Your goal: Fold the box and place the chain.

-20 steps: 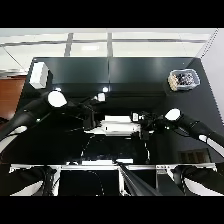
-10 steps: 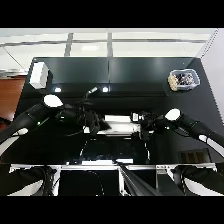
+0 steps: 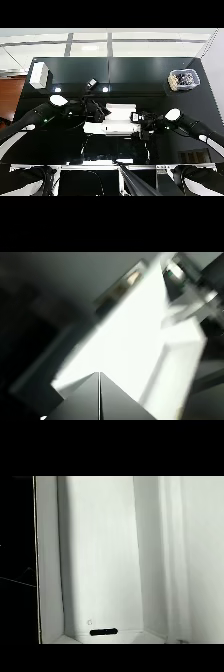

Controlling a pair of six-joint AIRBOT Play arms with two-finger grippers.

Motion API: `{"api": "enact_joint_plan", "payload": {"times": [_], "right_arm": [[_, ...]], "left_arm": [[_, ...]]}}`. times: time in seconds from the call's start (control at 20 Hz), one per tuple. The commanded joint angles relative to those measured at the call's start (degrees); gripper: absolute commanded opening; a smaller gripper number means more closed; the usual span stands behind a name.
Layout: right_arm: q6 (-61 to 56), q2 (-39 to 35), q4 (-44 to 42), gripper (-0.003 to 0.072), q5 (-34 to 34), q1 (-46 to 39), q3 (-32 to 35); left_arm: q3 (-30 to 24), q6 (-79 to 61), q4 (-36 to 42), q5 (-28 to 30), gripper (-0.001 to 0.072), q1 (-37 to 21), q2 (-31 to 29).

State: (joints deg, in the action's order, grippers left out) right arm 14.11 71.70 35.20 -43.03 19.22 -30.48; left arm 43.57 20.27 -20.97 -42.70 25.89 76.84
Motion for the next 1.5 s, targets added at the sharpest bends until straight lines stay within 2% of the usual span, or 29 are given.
{"api": "enact_joint_plan", "payload": {"times": [0.0,0.2,0.35,0.4,0.5,0.55,0.7,0.8,0.95,1.05,1.2,1.3,1.35,1.4,1.45], "right_arm": [[0.00,0.04,-0.02,0.0066,0.02,0.07,0.02],[0.00,0.04,-0.02,0.0066,0.00,0.07,0.02],[0.00,0.04,-0.02,0.0066,0.00,0.07,0.02],[0.00,0.04,-0.02,0.0067,0.00,0.07,0.04],[0.00,0.04,-0.02,0.0067,0.00,0.07,0.04],[0.00,0.04,-0.02,0.0066,0.00,0.07,0.04],[0.00,0.04,-0.02,0.0067,0.02,0.07,0.04],[0.00,0.04,-0.02,0.0067,0.02,0.07,0.04],[0.00,0.04,-0.02,0.0067,0.00,0.07,0.02],[0.00,0.04,-0.02,0.0067,0.00,0.07,0.04],[0.00,0.04,-0.02,0.0067,0.00,0.07,0.04],[0.00,0.04,-0.02,0.0067,0.00,0.07,0.04],[0.00,0.04,-0.02,0.0067,0.00,0.07,0.04],[0.00,0.04,-0.02,0.0067,0.02,0.07,0.02],[0.00,0.04,-0.02,0.0067,0.00,0.07,0.04]], "left_arm": [[0.15,-0.33,-3.52,1.66,0.0027,1.18,3.06],[0.15,0.11,-2.29,1.60,0.0027,1.20,6.27],[0.28,0.07,-2.82,1.66,0.0029,0.81,6.56],[0.98,0.09,-3.80,0.24,0.0028,0.02,6.51],[4.59,1.31,-6.34,-7.63,0.0026,-2.58,5.55],[6.40,4.85,-8.96,-9.94,0.0025,-3.74,3.96],[10.03,15.54,-21.11,-12.00,0.0025,-6.86,-4.87],[9.97,17.66,-22.82,-13.84,0.0025,-8.83,-11.32],[6.14,12.20,-14.10,-17.59,0.0027,-8.68,-18.32],[1.03,4.52,-9.81,-20.06,0.0027,-7.43,-19.58],[-6.49,-5.31,-15.19,-18.21,0.0027,-6.78,-18.91],[-8.68,-11.80,-22.32,-15.26,0.0050,-6.75,-18.10],[-9.03,-16.17,-23.61,-14.23,0.0289,-6.64,-17.40],[-9.09,-21.57,-23.61,-13.22,0.0647,-6.25,-16.59],[-9.09,-24.33,-23.74,-11.02,0.0711,-5.51,-15.82]]}}
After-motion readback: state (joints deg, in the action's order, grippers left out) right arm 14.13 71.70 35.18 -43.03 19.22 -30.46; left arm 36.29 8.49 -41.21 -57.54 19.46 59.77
